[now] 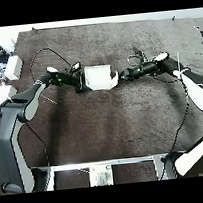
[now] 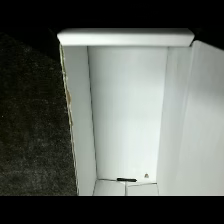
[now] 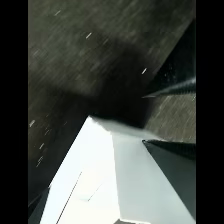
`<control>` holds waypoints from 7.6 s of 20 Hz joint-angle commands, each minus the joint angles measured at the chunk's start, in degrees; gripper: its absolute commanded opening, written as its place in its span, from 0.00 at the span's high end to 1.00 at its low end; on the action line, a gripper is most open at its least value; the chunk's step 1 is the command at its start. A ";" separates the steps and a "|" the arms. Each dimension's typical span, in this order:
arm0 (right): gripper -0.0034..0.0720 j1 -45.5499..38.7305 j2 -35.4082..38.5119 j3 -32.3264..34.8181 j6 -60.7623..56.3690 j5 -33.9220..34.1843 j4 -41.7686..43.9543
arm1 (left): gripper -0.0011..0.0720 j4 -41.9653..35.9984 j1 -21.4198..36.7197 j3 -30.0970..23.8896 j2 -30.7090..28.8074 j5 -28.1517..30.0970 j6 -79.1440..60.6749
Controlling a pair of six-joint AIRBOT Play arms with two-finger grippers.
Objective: Fold the box and place the chain.
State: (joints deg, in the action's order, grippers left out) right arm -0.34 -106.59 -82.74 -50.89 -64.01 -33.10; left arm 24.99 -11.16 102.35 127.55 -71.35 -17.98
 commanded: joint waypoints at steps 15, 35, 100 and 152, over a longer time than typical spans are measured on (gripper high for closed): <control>0.40 11.63 0.00 -10.60 -19.93 0.46 -19.08 | 0.38 0.00 0.02 -0.02 0.02 0.00 -0.04; 0.42 22.69 -3.85 -17.99 -45.64 1.92 -52.02 | 0.38 0.00 0.02 -0.02 0.02 0.02 -0.02; 0.67 -8.46 7.50 -16.72 -38.29 0.42 -54.93 | 0.38 0.00 0.02 -0.02 0.02 0.02 -0.02; 0.94 -5.03 36.74 -18.93 -23.19 22.53 -49.46 | 0.38 0.00 0.02 -0.02 0.02 0.02 -0.04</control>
State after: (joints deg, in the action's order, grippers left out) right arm -5.69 -73.10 -101.62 -74.91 -47.86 -83.24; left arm 24.97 -11.16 102.35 127.57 -71.33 -17.98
